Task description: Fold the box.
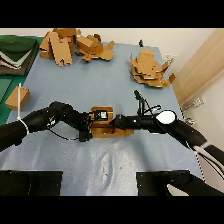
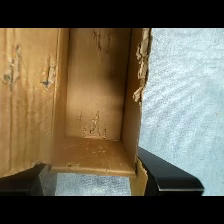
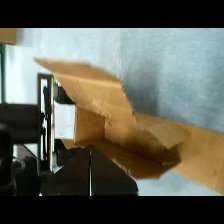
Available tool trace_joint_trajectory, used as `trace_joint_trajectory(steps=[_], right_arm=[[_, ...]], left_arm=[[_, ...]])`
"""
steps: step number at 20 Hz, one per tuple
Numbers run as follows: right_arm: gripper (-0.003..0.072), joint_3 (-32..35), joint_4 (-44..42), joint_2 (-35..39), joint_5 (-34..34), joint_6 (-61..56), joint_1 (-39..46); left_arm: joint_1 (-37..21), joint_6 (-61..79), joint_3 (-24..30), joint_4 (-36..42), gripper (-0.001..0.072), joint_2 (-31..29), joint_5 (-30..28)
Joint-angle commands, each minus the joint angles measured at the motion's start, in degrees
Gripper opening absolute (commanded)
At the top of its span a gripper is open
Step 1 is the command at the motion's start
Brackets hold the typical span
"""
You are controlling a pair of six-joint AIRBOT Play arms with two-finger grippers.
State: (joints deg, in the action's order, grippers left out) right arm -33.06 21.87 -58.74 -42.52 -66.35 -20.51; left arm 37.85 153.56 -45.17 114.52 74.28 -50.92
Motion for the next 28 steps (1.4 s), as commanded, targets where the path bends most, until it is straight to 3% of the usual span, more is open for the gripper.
trace_joint_trajectory(steps=[1,6,9,16,28], right_arm=[[-0.0002,-0.1,-21.0,-8.7,-7.6,17.0,6.0],[-0.0001,-6.7,-18.6,-17.4,-13.1,19.0,6.8],[0.0001,-9.9,-17.6,-19.8,-13.0,18.8,6.1],[0.0001,-9.9,-14.1,-25.2,-12.2,17.3,6.0],[0.0002,-10.0,-2.6,-26.0,-6.7,11.6,7.6]], left_arm=[[0.0,0.1,0.0,0.1,0.0174,0.1,-0.1],[0.0,0.1,0.0,0.3,0.0174,0.1,-0.1],[0.0,0.3,0.0,0.4,0.0175,0.2,0.0],[0.0,0.3,0.0,0.4,0.0174,0.1,0.0],[0.0,0.2,0.0,0.4,0.0174,0.1,0.0]])
